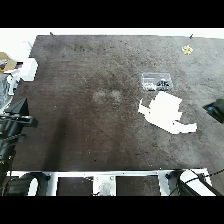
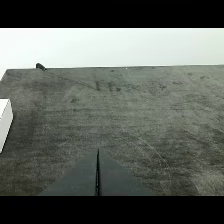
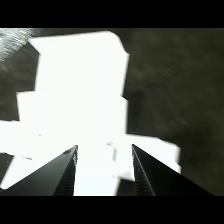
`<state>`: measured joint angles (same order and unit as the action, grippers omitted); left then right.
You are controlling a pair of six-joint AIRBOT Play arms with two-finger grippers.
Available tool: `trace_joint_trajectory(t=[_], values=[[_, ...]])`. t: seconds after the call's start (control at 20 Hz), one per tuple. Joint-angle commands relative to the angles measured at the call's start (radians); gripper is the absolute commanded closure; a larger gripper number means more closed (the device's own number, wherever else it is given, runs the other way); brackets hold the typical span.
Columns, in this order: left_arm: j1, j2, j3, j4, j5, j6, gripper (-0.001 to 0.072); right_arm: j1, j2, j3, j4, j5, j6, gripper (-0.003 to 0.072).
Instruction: Fold the box and place the chain.
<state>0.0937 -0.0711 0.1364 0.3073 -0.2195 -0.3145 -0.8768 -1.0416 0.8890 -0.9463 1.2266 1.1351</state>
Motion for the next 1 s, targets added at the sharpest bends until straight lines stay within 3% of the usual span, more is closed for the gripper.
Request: trace_joint_trajectory(t=[0.0,0.65,0.7,0.95], values=[[0.0,-0.001,0.0,0.0,0.0,0.0,0.0699,-0.127,-0.08,0.046,-0.144,0.208,0.035,0.0284],[0.0,-0.001,0.0,0.0,0.0,0.0,0.0699,0.003,-0.437,0.045,-0.071,0.137,-0.067,0.0326],[0.0,-0.001,0.0,0.0,0.0,0.0,0.0699,0.01,-0.46,0.035,-0.044,0.129,-0.094,0.0392],[0.0,-0.001,0.0,0.0,0.0,0.0,0.0699,0.009,-0.519,-0.079,0.082,0.076,-0.195,0.0396]])
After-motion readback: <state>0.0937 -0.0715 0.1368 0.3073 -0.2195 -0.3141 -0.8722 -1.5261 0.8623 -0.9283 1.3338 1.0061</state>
